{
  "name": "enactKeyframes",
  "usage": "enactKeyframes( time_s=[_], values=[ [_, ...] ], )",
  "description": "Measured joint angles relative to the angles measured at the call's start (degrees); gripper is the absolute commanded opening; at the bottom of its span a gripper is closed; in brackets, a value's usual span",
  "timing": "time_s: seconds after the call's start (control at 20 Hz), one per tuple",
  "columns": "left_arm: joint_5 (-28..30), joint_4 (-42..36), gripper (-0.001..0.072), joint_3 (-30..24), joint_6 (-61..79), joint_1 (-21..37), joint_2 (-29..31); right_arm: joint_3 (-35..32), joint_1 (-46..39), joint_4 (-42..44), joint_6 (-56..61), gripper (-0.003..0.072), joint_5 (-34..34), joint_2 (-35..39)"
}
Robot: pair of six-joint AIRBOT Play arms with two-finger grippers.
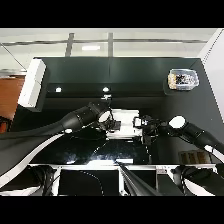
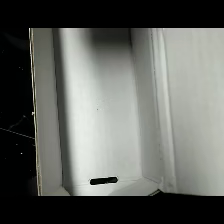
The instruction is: Fold the box and place the chain.
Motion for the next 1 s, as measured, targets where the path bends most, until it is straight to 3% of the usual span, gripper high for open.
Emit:
enactKeyframes(
  time_s=[0.15,0.25,0.4,0.55,0.6,0.95,1.0],
  values=[
    [-0.04,-0.28,0.0394,0.2,0.0,0.0,-0.72,0.0,0.0,-0.02,0.0,0.0221,0.0,0.0],
    [-0.11,-0.5,0.024,0.39,-0.02,0.02,-1.01,0.0,0.0,0.0,0.0,0.0221,0.0,0.0],
    [-0.15,-0.76,0.0222,0.92,0.0,0.02,-1.2,0.0,0.0,0.0,0.0,0.0221,0.0,0.0],
    [-0.35,-0.66,0.0134,1.22,0.02,0.02,-1.29,0.0,0.0,0.0,0.04,0.0221,-0.02,0.0],
    [-0.39,-0.66,0.0041,1.31,0.02,0.04,-1.38,0.0,0.0,0.0,0.04,0.0221,-0.02,0.0],
    [-0.42,-0.59,0.0045,1.49,0.02,-0.17,-1.73,0.0,0.0,0.0,0.04,0.0221,0.04,0.0],
    [-0.39,-0.59,0.0176,1.51,0.11,-0.22,-1.75,0.0,0.0,0.0,0.04,0.0221,0.04,0.0]
  ],
)
